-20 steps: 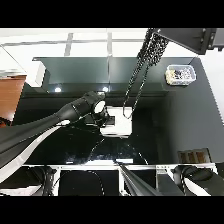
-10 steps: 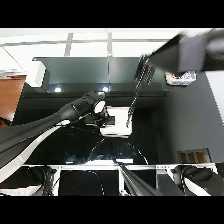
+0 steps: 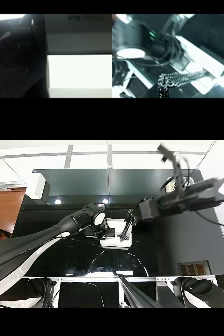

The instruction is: Fold the box and place the chain.

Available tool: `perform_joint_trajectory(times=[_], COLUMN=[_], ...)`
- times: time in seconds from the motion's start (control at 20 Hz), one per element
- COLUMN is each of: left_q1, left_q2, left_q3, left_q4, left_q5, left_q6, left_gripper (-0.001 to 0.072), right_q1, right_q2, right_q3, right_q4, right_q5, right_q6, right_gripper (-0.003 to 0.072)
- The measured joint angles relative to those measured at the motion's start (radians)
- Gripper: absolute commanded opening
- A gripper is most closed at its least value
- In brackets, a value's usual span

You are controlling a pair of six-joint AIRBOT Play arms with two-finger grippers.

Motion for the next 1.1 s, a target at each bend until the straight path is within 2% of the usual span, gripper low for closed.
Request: perform_joint_trajectory(times=[0.3, 0.35, 0.4, 0.45, 0.7, 1.05, 1.1], left_q1=[0.001, 0.001, 0.001, 0.001, 0.001, 0.001, 0.001], left_q2=[0.0, 0.0, 0.0, 0.0, 0.0, -0.003, -0.004], left_q3=[0.0, 0.0, 0.0, 0.0, 0.0, 0.0, 0.001], left_q4=[0.0, 0.0, 0.0, 0.0, 0.001, -0.005, -0.012], left_q5=[0.0, 0.0, 0.0, 0.0, 0.0, -0.005, -0.006], left_q6=[0.0, 0.0, 0.0, 0.0, 0.0, 0.0, 0.0], left_gripper=[0.0026, 0.0026, 0.0026, 0.0026, 0.0026, 0.0027, 0.0065], right_q1=[0.069, 0.077, 0.082, 0.087, 0.08, -0.02, -0.026], right_q2=[-0.006, -0.01, -0.013, -0.015, -0.02, -0.02, -0.02], right_q3=[-0.266, -0.297, -0.322, -0.341, -0.381, -0.391, -0.391], right_q4=[-0.01, -0.01, -0.01, -0.011, -0.048, -0.311, -0.327], right_q5=[-0.227, -0.256, -0.28, -0.3, -0.343, -0.301, -0.302], right_q6=[-0.006, -0.006, -0.007, -0.007, -0.006, 0.014, 0.016], right_gripper=[0.0015, 0.0066, 0.0217, 0.0279, 0.0272, 0.0271, 0.0272])
